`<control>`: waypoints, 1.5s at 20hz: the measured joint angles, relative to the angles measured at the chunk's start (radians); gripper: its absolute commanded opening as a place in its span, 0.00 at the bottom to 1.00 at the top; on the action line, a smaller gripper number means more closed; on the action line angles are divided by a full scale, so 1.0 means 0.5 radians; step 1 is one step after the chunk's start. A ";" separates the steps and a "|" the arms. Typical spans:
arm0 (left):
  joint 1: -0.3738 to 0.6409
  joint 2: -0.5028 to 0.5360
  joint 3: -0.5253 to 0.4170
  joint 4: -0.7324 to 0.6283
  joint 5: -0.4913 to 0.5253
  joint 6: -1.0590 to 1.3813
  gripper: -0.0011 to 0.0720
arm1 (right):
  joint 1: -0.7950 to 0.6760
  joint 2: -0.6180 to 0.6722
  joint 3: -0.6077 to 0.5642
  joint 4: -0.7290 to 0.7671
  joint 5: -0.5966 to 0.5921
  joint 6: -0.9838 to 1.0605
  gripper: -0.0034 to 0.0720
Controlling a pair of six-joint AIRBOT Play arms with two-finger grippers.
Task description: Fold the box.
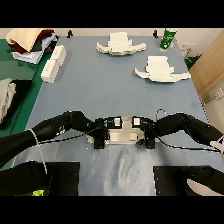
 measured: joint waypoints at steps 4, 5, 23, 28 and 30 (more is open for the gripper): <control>-0.072 -0.020 0.002 -0.016 0.120 0.005 0.06 | 0.000 0.000 0.000 -0.001 -0.001 0.000 0.64; -0.089 -0.023 0.002 -0.028 0.141 0.005 0.07 | 0.000 0.000 0.000 -0.001 -0.001 0.000 0.64; 0.304 0.243 0.020 0.073 -0.125 -0.599 0.03 | -0.002 0.000 0.000 0.001 0.000 0.002 0.64; 0.771 0.555 0.024 0.345 -0.443 -1.450 0.03 | -0.002 0.000 0.000 0.001 0.000 0.001 0.64; 0.968 0.604 0.009 0.464 -0.562 -1.765 0.03 | -0.002 0.000 0.000 0.001 0.000 0.001 0.64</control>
